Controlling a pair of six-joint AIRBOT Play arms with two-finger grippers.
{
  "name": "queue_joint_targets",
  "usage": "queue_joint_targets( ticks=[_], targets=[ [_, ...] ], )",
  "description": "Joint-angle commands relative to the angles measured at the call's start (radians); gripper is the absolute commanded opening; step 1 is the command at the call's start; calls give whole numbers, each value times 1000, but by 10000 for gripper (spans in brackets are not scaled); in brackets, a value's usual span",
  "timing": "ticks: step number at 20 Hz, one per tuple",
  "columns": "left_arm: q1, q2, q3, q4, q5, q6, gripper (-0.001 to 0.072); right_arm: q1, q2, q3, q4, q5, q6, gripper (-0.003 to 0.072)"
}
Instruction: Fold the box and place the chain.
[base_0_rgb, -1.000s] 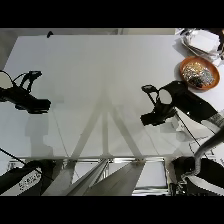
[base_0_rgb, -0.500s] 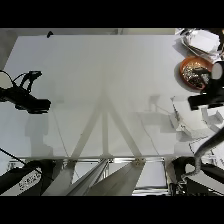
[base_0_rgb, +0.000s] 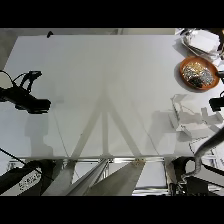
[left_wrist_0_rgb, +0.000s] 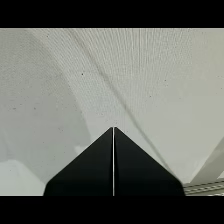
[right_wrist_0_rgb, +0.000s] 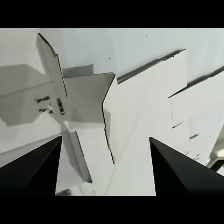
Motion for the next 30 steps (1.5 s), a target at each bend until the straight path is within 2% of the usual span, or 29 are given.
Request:
queue_joint_targets(
  ticks=[1,5,6,7,8,9,10,13,16,19,23,27,30],
  targets=[
    [1,1,0,0,0,0,13,-13,-85,1,-62,21,35,480],
    [1,1,0,0,0,0,13,-13,-156,1,-116,58,69,448],
    [1,1,0,0,0,0,13,-13,-168,1,-111,51,78,397],
    [1,1,0,0,0,0,13,-13,-179,1,-108,44,93,387],
    [1,0,0,0,0,0,13,-13,-190,0,-104,49,106,312],
    [1,1,0,0,0,0,13,-13,-200,0,-97,74,112,200],
    [1,1,0,0,0,0,13,-13,-210,0,-88,111,109,19],
    [1,1,0,0,0,0,13,-5,-207,0,-46,200,95,10],
    [1,1,0,0,0,0,13,39,-122,-10,177,164,60,9],
    [1,1,0,0,0,0,13,135,56,-107,475,-20,-6,8],
    [1,0,0,0,0,0,13,336,267,-310,716,-233,-50,9],
    [1,0,0,0,15,11,13,583,369,-458,795,-454,3,9],
    [1,0,0,-6,19,10,13,706,368,-470,789,-544,70,10]
  ],
)
